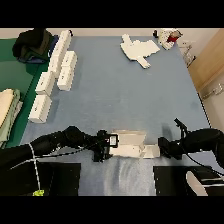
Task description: Fold the box.
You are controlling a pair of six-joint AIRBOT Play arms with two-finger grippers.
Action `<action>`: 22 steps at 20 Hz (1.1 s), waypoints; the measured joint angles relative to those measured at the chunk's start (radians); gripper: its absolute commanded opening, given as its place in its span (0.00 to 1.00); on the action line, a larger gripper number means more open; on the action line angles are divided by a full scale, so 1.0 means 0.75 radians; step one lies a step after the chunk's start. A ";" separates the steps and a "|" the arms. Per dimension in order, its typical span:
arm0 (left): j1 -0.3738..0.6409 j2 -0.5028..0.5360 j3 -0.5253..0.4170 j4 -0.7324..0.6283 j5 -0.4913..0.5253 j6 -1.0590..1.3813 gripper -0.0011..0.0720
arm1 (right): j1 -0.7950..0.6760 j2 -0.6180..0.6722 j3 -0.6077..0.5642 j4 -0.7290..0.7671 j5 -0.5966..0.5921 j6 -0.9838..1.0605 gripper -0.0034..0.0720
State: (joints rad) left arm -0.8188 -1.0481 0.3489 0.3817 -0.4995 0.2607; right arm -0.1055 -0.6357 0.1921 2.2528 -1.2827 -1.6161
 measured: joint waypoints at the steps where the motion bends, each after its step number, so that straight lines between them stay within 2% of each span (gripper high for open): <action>1: 0.000 0.000 0.000 0.000 0.001 0.001 0.57 | 0.000 0.000 0.001 0.019 -0.010 -0.013 0.05; 5: 0.000 0.000 0.000 -0.001 0.000 0.001 0.57 | 0.000 0.001 0.026 0.065 -0.053 -0.057 0.05; 6: 0.000 0.000 0.000 -0.001 0.001 0.001 0.57 | 0.000 0.001 0.035 0.077 -0.062 -0.070 0.12; 7: 0.000 0.000 0.000 -0.001 0.001 0.000 0.57 | 0.001 0.001 0.044 0.088 -0.072 -0.080 0.28; 8: 0.000 0.000 0.000 -0.001 0.000 0.000 0.57 | 0.001 0.001 0.052 0.103 -0.082 -0.095 0.37; 11: 0.000 0.000 0.000 -0.001 0.001 0.000 0.57 | 0.002 0.001 0.073 0.150 -0.097 -0.143 0.40; 12: 0.000 0.000 0.000 0.000 0.001 0.000 0.57 | 0.002 0.001 0.078 0.164 -0.101 -0.158 0.68; 13: 0.000 0.000 0.000 0.000 0.001 0.000 0.57 | 0.002 0.001 0.081 0.172 -0.107 -0.174 0.75; 16: 0.000 0.000 0.000 0.000 0.001 0.000 0.57 | 0.011 0.001 0.087 0.198 -0.118 -0.209 0.71; 17: 0.000 0.000 0.000 0.000 0.001 0.001 0.57 | 0.027 0.001 0.088 0.203 -0.117 -0.216 0.57; 22: 0.000 0.000 0.000 0.000 0.001 0.000 0.57 | 0.265 0.001 0.092 0.209 0.016 -0.206 0.55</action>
